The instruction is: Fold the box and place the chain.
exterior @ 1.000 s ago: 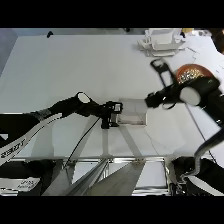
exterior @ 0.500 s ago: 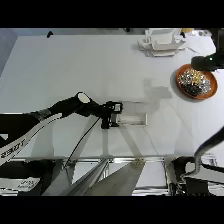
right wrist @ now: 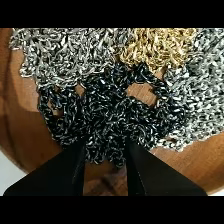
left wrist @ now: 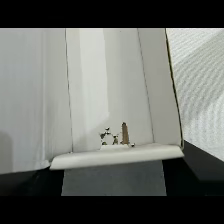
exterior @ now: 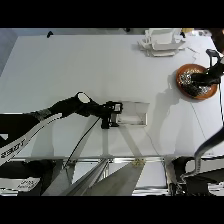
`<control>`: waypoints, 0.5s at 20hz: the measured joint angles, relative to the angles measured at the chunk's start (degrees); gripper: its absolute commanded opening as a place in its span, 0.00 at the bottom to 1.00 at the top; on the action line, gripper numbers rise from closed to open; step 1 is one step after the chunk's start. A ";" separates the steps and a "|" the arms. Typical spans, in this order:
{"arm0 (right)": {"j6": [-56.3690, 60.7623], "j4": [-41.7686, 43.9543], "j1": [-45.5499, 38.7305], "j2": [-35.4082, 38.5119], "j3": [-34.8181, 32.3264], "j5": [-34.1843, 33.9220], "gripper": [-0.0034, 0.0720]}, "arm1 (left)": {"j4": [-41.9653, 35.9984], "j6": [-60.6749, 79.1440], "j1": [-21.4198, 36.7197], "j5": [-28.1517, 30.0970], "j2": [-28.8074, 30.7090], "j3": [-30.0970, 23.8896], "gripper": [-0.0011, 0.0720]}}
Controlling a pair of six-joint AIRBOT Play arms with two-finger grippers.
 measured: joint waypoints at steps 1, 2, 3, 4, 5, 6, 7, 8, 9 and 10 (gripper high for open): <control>-0.44 0.20 -0.11 -0.55 0.02 0.20 0.34 | 0.00 0.00 0.00 0.00 0.00 0.00 0.07; -1.16 0.44 -0.17 -1.03 0.09 0.35 0.34 | 0.00 0.00 0.00 0.00 0.00 0.00 0.07; -1.62 0.76 -0.20 -1.40 0.09 0.61 0.34 | 0.00 0.00 0.00 0.00 0.00 0.00 0.07; -2.03 0.96 -0.22 -1.66 0.09 0.74 0.33 | 0.00 0.00 0.00 0.00 0.00 0.00 0.07; -2.49 1.16 -0.24 -1.90 0.09 0.81 0.33 | 0.00 0.00 0.00 0.00 0.00 0.00 0.07; -2.71 1.25 -0.26 -2.16 0.09 0.96 0.29 | 0.00 0.00 0.00 0.00 0.00 0.00 0.07; -2.95 1.27 -0.28 -2.38 0.09 1.01 0.19 | 0.00 0.00 0.00 0.00 0.00 0.00 0.07; -2.97 1.42 -0.28 -2.62 0.11 1.18 0.07 | 0.00 0.00 0.00 0.00 0.00 0.00 0.07; -3.10 1.49 -0.28 -2.80 0.11 1.27 0.06 | 0.00 0.00 0.00 0.00 0.00 0.00 0.07; -3.19 1.51 -0.28 -2.91 0.11 1.33 0.06 | 0.00 0.00 0.00 0.00 0.00 0.00 0.07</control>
